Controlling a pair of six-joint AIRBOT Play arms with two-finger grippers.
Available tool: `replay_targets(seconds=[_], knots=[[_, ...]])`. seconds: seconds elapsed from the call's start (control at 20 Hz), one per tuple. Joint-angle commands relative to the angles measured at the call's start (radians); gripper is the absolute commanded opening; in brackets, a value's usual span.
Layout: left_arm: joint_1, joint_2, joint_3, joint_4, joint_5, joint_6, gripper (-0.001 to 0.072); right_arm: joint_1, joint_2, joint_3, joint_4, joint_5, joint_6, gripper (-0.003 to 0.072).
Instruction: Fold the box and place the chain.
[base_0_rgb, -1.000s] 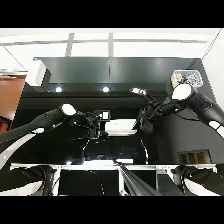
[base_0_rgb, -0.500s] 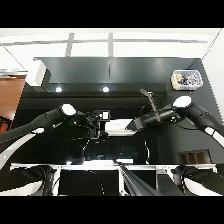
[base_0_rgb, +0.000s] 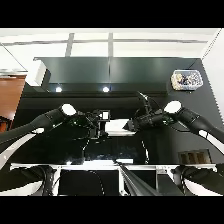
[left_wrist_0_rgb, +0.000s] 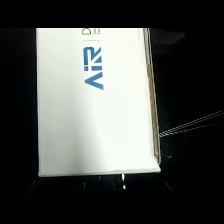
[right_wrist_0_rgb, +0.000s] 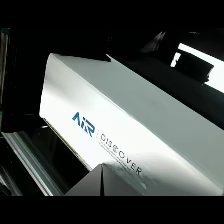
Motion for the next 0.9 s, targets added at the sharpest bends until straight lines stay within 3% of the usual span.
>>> replay_targets(seconds=[0.0,0.1,0.3,0.35,0.4,0.7,0.85], knots=[[-0.001,0.000,0.001,0.000,-0.001,0.000,0.0399,0.006,-0.001,0.002,-0.039,-0.016,0.002,0.0010],[-0.001,0.000,0.001,0.000,-0.002,0.000,0.0399,-0.005,0.009,0.031,-0.040,0.045,-0.016,0.0011],[0.000,0.002,0.002,0.000,-0.003,-0.002,0.0400,-0.127,0.105,0.190,-0.105,0.304,-0.015,0.0010],[0.000,0.006,0.008,0.008,-0.003,-0.037,0.0454,-0.174,0.147,0.222,-0.152,0.343,-0.011,0.0010],[0.000,0.008,0.014,0.015,-0.002,-0.065,0.0720,-0.228,0.195,0.240,-0.202,0.365,-0.003,0.0010],[0.001,0.150,0.060,0.205,-0.122,-0.288,0.0720,-0.443,0.338,0.219,-0.455,0.455,0.090,0.0010],[-0.035,0.190,0.094,0.202,-0.133,-0.330,0.0716,-0.462,0.338,0.175,-0.448,0.344,0.090,0.0010]])
